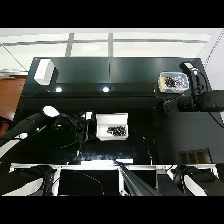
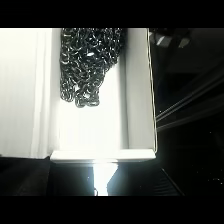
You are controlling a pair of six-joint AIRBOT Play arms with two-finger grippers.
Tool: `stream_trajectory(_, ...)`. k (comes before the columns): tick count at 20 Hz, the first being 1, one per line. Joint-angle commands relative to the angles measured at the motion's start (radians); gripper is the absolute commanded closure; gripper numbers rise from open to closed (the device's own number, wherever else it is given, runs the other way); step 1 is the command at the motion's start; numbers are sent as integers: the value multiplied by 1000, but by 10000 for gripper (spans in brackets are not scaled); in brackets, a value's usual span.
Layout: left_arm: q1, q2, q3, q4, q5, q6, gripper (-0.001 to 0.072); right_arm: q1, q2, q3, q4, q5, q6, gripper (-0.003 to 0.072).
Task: Fold the box and place the chain.
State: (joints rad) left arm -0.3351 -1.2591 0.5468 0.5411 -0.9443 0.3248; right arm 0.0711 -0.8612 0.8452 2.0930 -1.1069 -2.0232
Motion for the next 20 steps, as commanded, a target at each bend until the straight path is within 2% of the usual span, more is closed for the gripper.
stream_trajectory(1,-16,-6,6,7,39,-38,16,0,0,1,0,1,0,-9)
stream_trajectory(4,-16,-7,7,2,46,-44,21,0,0,1,0,0,0,-9)
stream_trajectory(5,-16,-7,7,2,46,-44,60,0,0,1,0,0,0,-9)
stream_trajectory(6,-16,-7,7,2,46,-44,175,5,0,1,-1,7,10,-9)
stream_trajectory(7,-16,-7,7,2,46,-44,208,14,-5,1,-4,22,47,-9)
stream_trajectory(11,-16,-7,7,2,46,-44,210,144,-88,37,0,80,90,-9)
stream_trajectory(14,-35,-7,7,24,49,-45,210,288,-250,142,0,166,74,-9)
stream_trajectory(17,-51,-7,7,49,51,-49,210,378,-383,200,16,185,-49,-9)
stream_trajectory(20,-51,-8,7,46,52,-50,210,428,-408,200,31,150,-176,-9)
